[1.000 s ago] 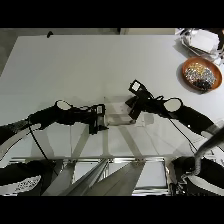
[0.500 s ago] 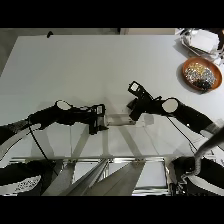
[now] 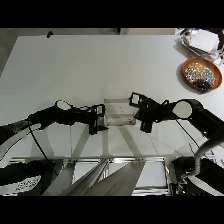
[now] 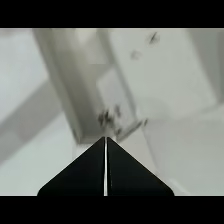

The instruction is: Fold the box and place the chain.

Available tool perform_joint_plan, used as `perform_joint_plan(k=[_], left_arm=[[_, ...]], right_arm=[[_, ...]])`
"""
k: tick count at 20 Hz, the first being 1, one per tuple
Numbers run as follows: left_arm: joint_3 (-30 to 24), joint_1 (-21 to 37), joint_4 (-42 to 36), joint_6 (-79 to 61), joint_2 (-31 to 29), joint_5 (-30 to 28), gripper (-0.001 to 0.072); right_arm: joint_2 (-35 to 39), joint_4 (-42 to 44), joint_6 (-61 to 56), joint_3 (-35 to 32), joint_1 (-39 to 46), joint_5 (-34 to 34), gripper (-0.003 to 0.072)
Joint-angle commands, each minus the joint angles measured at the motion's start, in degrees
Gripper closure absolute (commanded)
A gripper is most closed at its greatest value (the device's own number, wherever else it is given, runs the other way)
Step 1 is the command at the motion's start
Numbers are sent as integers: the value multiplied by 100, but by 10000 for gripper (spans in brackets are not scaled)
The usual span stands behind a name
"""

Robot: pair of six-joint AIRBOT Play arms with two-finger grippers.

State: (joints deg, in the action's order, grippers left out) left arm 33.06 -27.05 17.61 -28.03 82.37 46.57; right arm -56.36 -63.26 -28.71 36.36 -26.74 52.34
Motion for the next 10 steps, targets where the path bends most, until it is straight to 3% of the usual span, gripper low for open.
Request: perform_joint_plan(k=[1,2,5,10], left_arm=[[-2,4,-2,-2,-4,-2,499],[-2,4,-2,-2,-4,-4,499],[-2,4,-2,-2,-4,-2,499],[-2,4,-2,-2,-4,-2,499]], right_arm=[[22,-1047,466,7,-4,623,529],[-52,-1045,734,7,-4,402,472],[-411,-1045,1276,7,-4,-273,470],[-809,-907,1294,7,-76,-715,470]])
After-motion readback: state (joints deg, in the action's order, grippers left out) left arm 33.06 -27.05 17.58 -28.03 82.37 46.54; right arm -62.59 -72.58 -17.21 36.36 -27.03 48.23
